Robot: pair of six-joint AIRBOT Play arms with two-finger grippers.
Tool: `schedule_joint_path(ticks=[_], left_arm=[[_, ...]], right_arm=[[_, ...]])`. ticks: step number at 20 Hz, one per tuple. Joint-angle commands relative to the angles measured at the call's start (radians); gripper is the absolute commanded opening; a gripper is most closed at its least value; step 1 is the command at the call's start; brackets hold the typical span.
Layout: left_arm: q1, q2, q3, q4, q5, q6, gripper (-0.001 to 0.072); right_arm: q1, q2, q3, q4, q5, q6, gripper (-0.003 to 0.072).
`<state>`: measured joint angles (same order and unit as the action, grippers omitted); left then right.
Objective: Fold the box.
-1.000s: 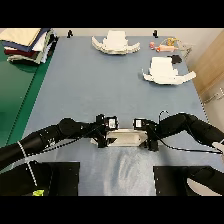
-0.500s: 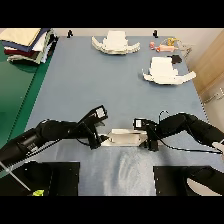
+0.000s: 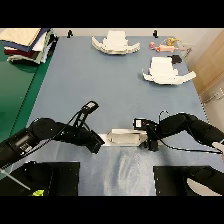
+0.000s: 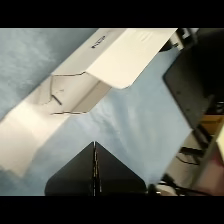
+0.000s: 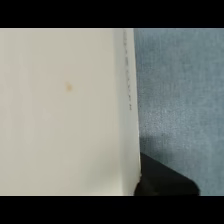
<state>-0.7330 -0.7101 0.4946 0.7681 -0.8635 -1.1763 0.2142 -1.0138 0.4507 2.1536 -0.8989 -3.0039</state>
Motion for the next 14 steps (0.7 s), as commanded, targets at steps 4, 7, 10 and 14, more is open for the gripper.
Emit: schedule_joint_path(ticks=[4,7,10,14], left_arm=[[0.003,-0.324,0.240,-0.120,-0.034,-0.018,0.0017],[0.031,-0.444,0.317,-0.186,-0.038,-0.017,0.0016],[0.077,-0.493,0.326,-0.266,-0.034,-0.017,0.0016],[0.138,-0.519,0.322,-0.308,0.003,-0.055,0.0016]], right_arm=[[0.000,0.001,0.001,0.000,0.000,0.000,0.0543],[0.000,0.001,0.001,0.000,0.000,0.000,0.0543],[0.000,0.001,0.001,0.000,0.000,0.000,0.0543],[0.000,0.001,0.001,0.000,0.000,0.000,0.0543]])
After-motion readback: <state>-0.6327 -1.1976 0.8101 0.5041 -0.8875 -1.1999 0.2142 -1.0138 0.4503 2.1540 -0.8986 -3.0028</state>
